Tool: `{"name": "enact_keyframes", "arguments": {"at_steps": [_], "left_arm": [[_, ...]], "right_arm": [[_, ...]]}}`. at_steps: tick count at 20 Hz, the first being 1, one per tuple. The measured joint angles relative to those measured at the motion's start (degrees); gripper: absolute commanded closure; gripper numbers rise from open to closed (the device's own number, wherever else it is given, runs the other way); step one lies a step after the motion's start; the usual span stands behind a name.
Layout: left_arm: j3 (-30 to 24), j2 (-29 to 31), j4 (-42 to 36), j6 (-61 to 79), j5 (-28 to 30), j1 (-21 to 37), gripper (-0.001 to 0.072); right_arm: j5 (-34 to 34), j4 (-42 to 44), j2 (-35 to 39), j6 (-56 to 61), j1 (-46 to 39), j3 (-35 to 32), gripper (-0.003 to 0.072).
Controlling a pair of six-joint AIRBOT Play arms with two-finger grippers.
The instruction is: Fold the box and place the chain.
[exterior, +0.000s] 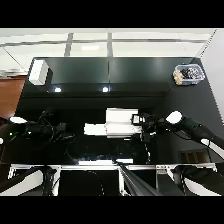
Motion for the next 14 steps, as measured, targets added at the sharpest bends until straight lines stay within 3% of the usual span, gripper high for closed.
{"name": "enact_keyframes", "arguments": {"at_steps": [7,14], "left_arm": [[4.28,-5.22,-8.37,4.68,6.12,-14.56,0.0683],[6.43,-6.05,-13.16,5.70,6.05,-18.82,0.0683]], "right_arm": [[0.00,0.00,0.00,0.00,0.00,0.00,0.0448],[0.00,0.00,0.00,0.00,0.00,-0.02,0.0448]]}}
